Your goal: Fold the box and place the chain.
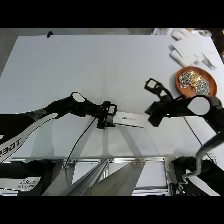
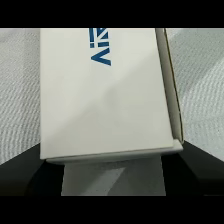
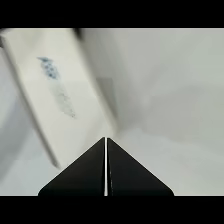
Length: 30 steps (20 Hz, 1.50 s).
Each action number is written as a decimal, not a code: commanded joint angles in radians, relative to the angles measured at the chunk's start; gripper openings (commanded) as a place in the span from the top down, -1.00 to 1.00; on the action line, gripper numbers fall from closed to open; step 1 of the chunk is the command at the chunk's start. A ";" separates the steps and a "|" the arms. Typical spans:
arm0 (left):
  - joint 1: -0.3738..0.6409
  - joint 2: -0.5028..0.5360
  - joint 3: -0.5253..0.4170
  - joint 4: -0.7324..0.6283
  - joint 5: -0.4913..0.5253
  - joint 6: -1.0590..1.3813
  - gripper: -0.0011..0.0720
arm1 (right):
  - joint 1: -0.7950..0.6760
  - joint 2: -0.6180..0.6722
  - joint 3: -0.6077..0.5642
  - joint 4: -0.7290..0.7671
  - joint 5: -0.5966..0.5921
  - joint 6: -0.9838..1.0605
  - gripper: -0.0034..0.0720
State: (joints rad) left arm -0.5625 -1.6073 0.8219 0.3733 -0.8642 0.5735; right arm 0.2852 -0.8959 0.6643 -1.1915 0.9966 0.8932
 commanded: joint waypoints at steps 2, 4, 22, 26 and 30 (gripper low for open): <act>0.000 0.001 0.000 0.001 0.000 0.002 0.77 | -0.246 0.032 -0.023 -0.364 0.151 0.372 0.87; 0.000 0.001 0.000 0.001 0.000 0.002 0.77 | -0.362 0.032 -0.028 -0.367 0.175 0.420 0.87; 0.011 0.043 0.000 -0.109 -0.052 -0.048 0.78 | -0.495 0.033 -0.028 -0.364 0.178 0.497 0.87; 0.140 0.237 0.000 -0.103 -0.051 -0.191 0.78 | -0.495 0.033 -0.028 -0.364 0.178 0.497 0.87; 0.388 0.457 0.000 -0.048 -0.041 -0.409 0.78 | -0.495 0.033 -0.028 -0.364 0.178 0.497 0.87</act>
State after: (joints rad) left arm -0.3233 -1.2884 0.8215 0.2810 -0.9165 0.3267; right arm -0.2092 -0.8635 0.6369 -1.5558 1.1740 1.3903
